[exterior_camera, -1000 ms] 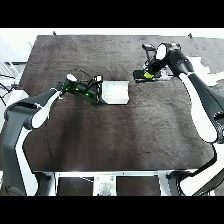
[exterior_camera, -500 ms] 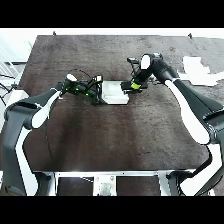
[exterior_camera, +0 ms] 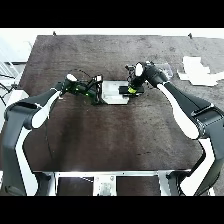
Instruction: Fold the box and place the chain.
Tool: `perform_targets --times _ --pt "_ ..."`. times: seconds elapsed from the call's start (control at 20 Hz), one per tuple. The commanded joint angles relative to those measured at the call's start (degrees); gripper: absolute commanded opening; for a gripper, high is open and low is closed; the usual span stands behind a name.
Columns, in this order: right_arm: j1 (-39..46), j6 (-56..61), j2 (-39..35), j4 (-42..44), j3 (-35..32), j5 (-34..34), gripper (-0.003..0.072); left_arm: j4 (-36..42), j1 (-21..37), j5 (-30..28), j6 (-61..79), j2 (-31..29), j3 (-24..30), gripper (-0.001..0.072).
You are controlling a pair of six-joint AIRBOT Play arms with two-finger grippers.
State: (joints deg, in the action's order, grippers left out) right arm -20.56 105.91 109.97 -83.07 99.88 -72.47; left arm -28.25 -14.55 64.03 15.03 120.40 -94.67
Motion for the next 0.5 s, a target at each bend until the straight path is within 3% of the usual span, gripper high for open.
perform_targets --times 0.0,0.15,0.45 --pt "-0.09 1.97 0.52 -1.70 0.04 1.55 0.0380 0.00 0.00 0.00 0.00 -0.02 -0.02 0.0388" --pt "-0.09 2.60 0.52 -2.08 0.15 1.57 0.0333 0.00 0.00 0.00 0.00 -0.02 -0.02 0.0389" --pt "-0.85 4.79 0.59 -3.80 1.51 1.46 0.0317 0.00 0.00 0.02 0.00 -0.02 -0.02 0.0388"
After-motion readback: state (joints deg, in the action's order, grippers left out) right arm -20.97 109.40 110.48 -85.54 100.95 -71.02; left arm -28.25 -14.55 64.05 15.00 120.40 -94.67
